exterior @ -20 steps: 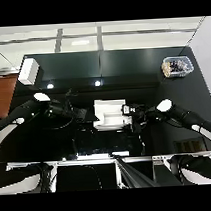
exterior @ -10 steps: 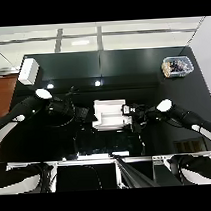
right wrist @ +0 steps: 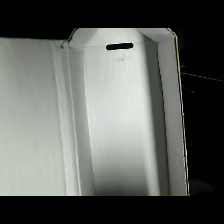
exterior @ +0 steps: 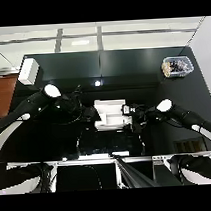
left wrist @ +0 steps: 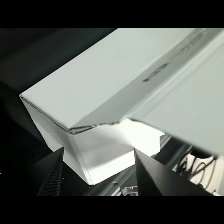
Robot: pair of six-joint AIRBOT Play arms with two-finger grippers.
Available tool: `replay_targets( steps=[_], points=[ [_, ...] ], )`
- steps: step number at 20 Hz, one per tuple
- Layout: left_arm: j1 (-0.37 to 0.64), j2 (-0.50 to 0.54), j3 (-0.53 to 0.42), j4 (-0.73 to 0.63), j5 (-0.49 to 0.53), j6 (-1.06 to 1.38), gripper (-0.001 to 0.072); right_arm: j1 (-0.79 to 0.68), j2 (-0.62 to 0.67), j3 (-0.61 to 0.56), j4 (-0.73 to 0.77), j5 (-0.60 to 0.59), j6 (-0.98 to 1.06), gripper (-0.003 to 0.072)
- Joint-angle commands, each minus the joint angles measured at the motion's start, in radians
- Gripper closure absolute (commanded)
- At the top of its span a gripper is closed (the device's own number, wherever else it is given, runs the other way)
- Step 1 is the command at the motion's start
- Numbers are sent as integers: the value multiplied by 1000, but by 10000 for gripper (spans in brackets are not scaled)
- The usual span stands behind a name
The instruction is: Fold the box and place the chain.
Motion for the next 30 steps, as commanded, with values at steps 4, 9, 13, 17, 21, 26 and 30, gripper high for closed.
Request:
replay_targets(
  steps=[4, 9, 13, 17, 21, 26, 30],
  points=[
    [-106, 0, 95, 270, 54, -324, 211, 1, 0, 1, 0, 0, 0, 486],
    [-169, 0, 113, 389, 73, -478, 225, 1, 0, 1, 0, 0, 0, 486],
    [-236, 0, 113, 437, 98, -557, 225, 1, 0, 1, 1, 0, 0, 486],
    [-271, 0, 113, 447, 98, -579, 225, 1, 0, 1, 1, 0, 0, 486],
    [-272, 0, 113, 447, 98, -611, 233, 1, 0, 1, 1, 0, 0, 486],
    [-293, 0, 113, 484, 106, -665, 343, 1, 0, 1, 1, 0, 0, 486],
    [-335, 0, 113, 628, 101, -793, 360, 1, 0, 1, 0, 0, 0, 486]
  ],
)
